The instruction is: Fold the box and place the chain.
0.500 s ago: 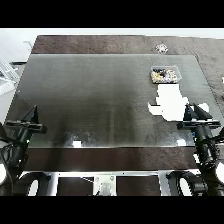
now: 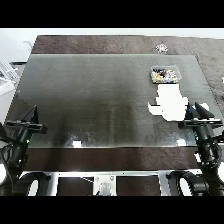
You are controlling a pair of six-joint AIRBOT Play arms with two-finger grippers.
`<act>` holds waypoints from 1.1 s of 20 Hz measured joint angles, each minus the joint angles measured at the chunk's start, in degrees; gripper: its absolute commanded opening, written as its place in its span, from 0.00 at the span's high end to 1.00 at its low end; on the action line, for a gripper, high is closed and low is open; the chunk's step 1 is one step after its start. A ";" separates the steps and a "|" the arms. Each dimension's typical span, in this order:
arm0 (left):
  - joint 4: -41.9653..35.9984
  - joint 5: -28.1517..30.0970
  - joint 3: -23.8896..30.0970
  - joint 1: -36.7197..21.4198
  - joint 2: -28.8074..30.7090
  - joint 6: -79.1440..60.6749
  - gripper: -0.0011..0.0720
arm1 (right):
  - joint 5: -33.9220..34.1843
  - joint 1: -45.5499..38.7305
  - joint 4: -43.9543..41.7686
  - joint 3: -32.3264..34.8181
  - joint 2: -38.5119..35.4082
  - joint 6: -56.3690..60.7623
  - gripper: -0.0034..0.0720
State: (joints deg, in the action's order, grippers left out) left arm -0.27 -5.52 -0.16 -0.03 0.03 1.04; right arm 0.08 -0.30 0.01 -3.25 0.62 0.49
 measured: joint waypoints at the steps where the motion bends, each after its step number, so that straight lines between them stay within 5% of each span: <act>1: 0.00 0.00 0.02 0.00 -0.02 0.00 0.95 | 1.49 -0.13 0.00 -1.16 0.92 0.00 0.55; 6: 0.00 0.00 0.02 0.00 0.00 0.00 0.95 | 6.62 -4.81 0.07 -10.05 14.21 -2.27 0.55; 10: 0.00 0.00 0.02 0.00 0.00 0.00 0.95 | 1.90 -13.53 0.17 -19.41 31.74 -3.72 0.54; 14: 0.00 0.00 0.02 0.00 0.00 0.00 0.95 | -11.37 -24.41 7.93 -29.18 48.76 1.81 0.49; 19: 0.00 0.00 0.02 0.00 0.00 0.00 0.95 | -34.97 -37.79 40.09 -45.51 66.25 28.41 0.44; 22: 0.00 0.00 0.02 0.00 0.00 -0.02 0.95 | -46.53 -44.37 51.76 -57.40 74.10 37.99 0.43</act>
State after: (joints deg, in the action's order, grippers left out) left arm -0.27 -5.52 -0.14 -0.03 0.03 1.02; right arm -46.46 -44.66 51.77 -60.64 74.72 38.48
